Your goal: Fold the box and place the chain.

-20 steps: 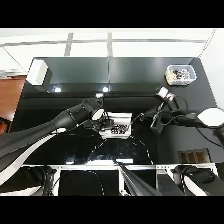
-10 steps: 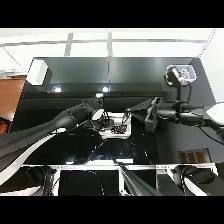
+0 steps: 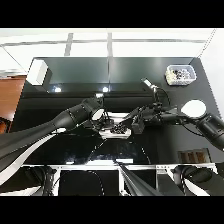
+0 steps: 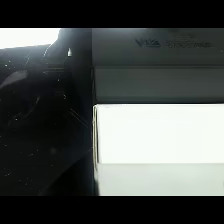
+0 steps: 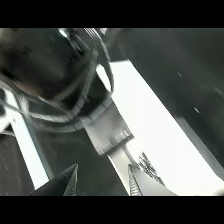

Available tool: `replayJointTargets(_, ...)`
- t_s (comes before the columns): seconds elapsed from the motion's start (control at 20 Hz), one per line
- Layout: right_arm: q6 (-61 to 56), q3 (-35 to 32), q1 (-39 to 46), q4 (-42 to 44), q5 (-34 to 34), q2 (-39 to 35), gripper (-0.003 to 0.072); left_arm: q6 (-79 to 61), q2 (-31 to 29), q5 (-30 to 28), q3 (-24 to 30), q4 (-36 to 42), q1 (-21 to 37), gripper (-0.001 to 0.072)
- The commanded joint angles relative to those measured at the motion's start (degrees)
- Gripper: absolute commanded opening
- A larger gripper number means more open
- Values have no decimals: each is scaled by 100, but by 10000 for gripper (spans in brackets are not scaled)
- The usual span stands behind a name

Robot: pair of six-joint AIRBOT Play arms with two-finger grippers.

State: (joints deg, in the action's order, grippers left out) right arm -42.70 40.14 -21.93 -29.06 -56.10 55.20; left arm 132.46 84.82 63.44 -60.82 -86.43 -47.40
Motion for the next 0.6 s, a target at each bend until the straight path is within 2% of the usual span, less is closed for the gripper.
replayJointTargets(0.0, -179, 107, 621, -848, -756, -127, 374, 0, -2, -20, -7, 13, 7, 26)
replayJointTargets(0.15, -184, 116, 1709, -1080, -1462, -463, 374, -2, -2, -17, -7, 17, 11, 26)
replayJointTargets(0.3, -184, 111, 2282, -1064, -1954, -503, 374, 42, -4, -13, -48, 109, 17, 43)
replayJointTargets(0.35, -181, 109, 2334, -1067, -2020, -503, 374, 76, -9, 20, -98, 164, 15, 199)
replayJointTargets(0.4, -184, 109, 2332, -1060, -2022, -503, 373, 129, -11, 101, -181, 164, 0, 458)
replayJointTargets(0.45, -181, 109, 2319, -1054, -1987, -503, 374, 177, -20, 190, -271, 133, -17, 579)
replayJointTargets(0.55, -181, 109, 2319, -1064, -1934, -503, 374, 162, -170, 302, -413, 83, -44, 581)
